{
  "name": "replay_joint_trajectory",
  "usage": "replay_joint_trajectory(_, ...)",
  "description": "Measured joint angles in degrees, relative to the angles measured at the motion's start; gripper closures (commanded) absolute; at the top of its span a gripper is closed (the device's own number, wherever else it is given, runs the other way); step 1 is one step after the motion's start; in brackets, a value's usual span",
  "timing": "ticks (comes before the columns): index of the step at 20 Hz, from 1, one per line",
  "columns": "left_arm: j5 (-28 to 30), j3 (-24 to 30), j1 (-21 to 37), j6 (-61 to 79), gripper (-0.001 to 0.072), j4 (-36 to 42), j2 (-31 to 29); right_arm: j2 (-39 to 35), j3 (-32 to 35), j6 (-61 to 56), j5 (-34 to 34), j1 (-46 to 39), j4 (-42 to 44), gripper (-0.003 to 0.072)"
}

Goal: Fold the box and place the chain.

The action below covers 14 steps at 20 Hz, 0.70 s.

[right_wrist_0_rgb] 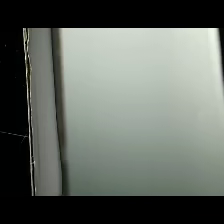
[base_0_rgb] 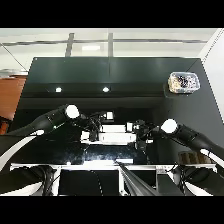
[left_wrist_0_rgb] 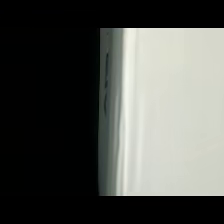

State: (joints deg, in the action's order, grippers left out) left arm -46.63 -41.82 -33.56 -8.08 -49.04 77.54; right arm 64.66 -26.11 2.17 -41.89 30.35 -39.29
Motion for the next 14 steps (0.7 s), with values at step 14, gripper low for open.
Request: replay_joint_trajectory(14, 0.1, 0.0, 0.0, 0.0, 0.0678, 0.0, 0.0, 1.6, 0.0, 0.1, 0.5, 0.0, 0.1, -0.0006)
